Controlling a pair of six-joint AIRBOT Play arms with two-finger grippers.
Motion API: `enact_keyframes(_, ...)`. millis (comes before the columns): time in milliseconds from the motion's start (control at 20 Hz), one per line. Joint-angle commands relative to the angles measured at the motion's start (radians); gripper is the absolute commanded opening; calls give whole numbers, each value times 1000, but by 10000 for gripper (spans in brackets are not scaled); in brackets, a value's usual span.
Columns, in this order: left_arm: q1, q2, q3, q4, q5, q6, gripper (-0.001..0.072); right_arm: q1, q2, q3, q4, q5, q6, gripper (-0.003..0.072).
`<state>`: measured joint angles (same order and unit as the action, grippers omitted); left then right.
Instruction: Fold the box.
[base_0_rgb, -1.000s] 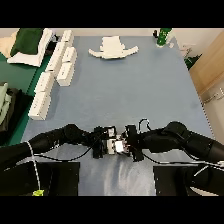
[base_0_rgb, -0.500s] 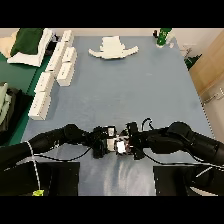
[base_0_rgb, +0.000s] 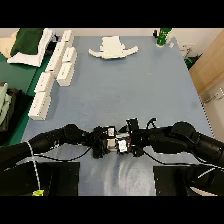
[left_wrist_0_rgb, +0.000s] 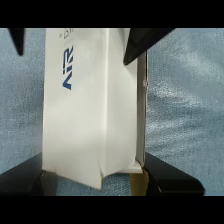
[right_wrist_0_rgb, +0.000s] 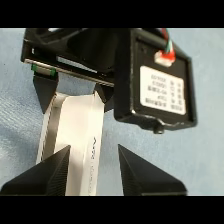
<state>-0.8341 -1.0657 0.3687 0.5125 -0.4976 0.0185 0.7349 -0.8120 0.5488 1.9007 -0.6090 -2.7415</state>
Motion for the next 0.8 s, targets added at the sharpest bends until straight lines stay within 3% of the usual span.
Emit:
enact_keyframes(0,-1,0,0,0,0,0,441,0,-6,0,-5,10,3,434)
enact_keyframes(50,-1,0,0,0,0,0,441,0,-12,0,-2,8,9,434)
enact_keyframes(150,-1,0,0,0,0,0,441,0,-24,0,8,-7,23,348)
enact_keyframes(300,-1,0,0,0,0,0,441,1,-29,-4,53,-29,23,332)
enact_keyframes(350,-1,0,0,0,0,0,441,1,-29,-8,58,-31,23,294)
enact_keyframes(750,-1,0,0,0,0,0,441,19,-29,-32,93,-36,22,285)
